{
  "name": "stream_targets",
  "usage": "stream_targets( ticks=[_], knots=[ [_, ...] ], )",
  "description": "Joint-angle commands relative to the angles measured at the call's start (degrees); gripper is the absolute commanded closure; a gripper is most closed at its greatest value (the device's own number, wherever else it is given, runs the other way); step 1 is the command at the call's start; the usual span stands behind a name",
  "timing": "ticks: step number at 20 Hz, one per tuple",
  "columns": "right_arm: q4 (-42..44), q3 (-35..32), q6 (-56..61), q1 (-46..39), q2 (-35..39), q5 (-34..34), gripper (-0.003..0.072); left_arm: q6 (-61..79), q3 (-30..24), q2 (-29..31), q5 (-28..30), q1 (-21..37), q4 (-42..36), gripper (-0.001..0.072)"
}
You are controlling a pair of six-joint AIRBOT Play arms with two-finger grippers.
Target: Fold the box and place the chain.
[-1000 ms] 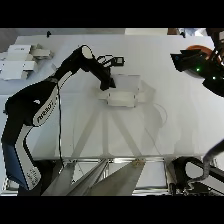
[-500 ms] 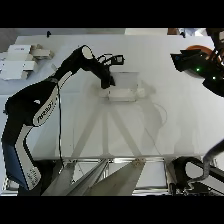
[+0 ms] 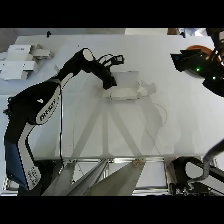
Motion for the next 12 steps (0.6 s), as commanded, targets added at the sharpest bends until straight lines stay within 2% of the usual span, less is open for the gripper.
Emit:
stream_targets(
  ticks=[1,8,10,12],
  knots=[
    [0.0,0.1,0.0,0.0,0.0,0.0,0.016,0.2,0.0,-0.2,0.4,0.2,0.8,0.0711],
    [0.0,0.1,0.0,0.0,0.0,1.1,0.0154,0.0,0.0,-0.2,-0.6,0.6,2.1,0.0693],
    [-2.0,0.1,-0.2,0.0,0.0,3.6,0.0053,0.0,0.0,-0.2,-0.6,0.5,2.1,0.0693],
    [-7.3,0.1,-0.2,0.0,0.0,8.1,0.0004,0.0,0.0,-0.2,-0.6,0.5,2.1,0.0693]
  ],
)
